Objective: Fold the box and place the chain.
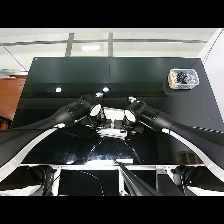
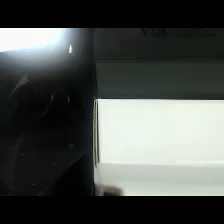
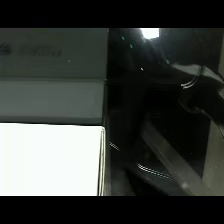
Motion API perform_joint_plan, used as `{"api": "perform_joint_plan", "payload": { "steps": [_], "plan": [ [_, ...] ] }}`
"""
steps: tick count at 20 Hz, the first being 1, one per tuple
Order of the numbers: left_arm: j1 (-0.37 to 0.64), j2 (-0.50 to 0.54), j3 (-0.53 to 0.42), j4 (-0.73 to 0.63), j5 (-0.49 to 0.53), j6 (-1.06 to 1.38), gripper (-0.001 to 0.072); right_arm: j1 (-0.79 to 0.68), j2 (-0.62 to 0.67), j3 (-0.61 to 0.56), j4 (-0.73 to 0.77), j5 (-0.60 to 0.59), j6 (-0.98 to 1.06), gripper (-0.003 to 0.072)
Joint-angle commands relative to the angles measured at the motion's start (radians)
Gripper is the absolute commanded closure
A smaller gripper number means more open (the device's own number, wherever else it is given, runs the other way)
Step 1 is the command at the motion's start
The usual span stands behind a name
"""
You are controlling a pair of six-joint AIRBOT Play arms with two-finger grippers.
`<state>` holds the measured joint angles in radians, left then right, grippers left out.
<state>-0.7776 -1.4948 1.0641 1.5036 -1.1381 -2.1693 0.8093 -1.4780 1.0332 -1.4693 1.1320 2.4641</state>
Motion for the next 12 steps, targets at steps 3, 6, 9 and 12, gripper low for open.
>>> {"api": "perform_joint_plan", "payload": {
  "steps": [3,6,9,12],
  "plan": [
    [0.0,0.0,0.001,-0.001,0.003,0.0,0.0678,0.003,0.006,0.01,-0.002,0.019,0.001,0.0356],
    [0.0,0.0,0.001,-0.001,0.002,0.0,0.0677,0.003,0.006,0.014,-0.001,0.016,0.0,0.0553],
    [0.0,0.0,0.001,-0.001,-0.001,0.0,0.0678,0.003,0.006,0.014,0.002,0.017,0.0,0.0631],
    [0.0,0.0,0.001,-0.001,0.0,0.0,0.0678,0.003,0.006,0.014,0.001,0.015,-0.012,0.0628]
  ]
}}
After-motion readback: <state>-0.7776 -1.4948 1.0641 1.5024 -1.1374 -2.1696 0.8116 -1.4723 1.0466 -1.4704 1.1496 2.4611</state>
